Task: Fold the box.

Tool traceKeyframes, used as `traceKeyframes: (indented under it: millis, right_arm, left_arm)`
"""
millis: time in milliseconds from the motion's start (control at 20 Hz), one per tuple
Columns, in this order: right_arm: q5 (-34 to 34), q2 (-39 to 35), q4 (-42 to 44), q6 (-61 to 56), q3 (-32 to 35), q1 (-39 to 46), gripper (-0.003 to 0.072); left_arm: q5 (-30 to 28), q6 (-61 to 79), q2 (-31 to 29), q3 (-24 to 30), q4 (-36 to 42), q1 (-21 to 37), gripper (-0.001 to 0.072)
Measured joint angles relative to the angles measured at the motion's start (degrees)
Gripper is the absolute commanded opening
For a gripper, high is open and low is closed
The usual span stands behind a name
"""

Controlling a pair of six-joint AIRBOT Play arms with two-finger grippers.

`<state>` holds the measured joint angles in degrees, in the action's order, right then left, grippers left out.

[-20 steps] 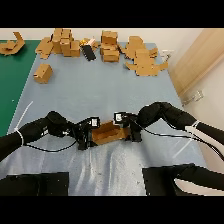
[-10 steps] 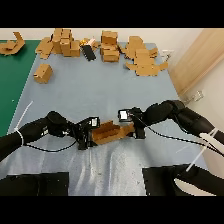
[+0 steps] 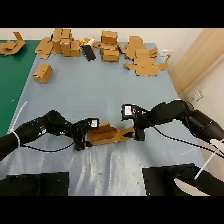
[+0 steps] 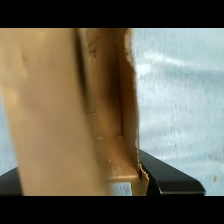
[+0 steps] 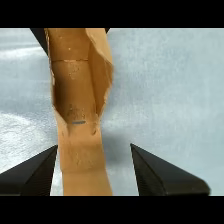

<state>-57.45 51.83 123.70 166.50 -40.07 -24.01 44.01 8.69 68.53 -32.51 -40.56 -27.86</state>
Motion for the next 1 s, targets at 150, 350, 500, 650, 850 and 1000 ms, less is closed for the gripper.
traceKeyframes:
  millis: [150, 350, 500, 650, 850, 1000]
  right_arm:
    - [-3.4, -0.2, 0.6, -0.6, 0.0, 0.0, 0.0714]
    - [-5.4, -0.2, 1.1, -1.0, 0.0, 0.0, 0.0713]
    - [-6.2, -0.2, 1.4, -1.0, 0.0, 0.0, 0.0714]
    - [-7.9, -0.2, 1.5, -1.1, 0.0, 0.0, 0.0714]
    - [-10.4, -0.2, 1.7, -1.1, 0.0, 0.0, 0.0714]
    - [-11.2, -0.2, 1.7, -1.1, 0.0, 0.0, 0.0714]
  left_arm:
    - [0.7, -4.6, -1.2, -0.6, -6.8, 0.1, 0.045]
    - [2.1, -7.1, -1.6, -2.5, -10.6, 0.1, 0.045]
    - [4.1, -7.7, -1.8, -3.9, -10.7, 0.1, 0.045]
    - [4.6, -7.9, -1.8, -4.5, -10.8, 0.1, 0.045]
    - [4.4, -8.1, -1.8, -4.7, -10.8, 0.0, 0.045]
    - [4.3, -8.1, -1.8, -4.7, -10.0, -0.1, 0.0449]
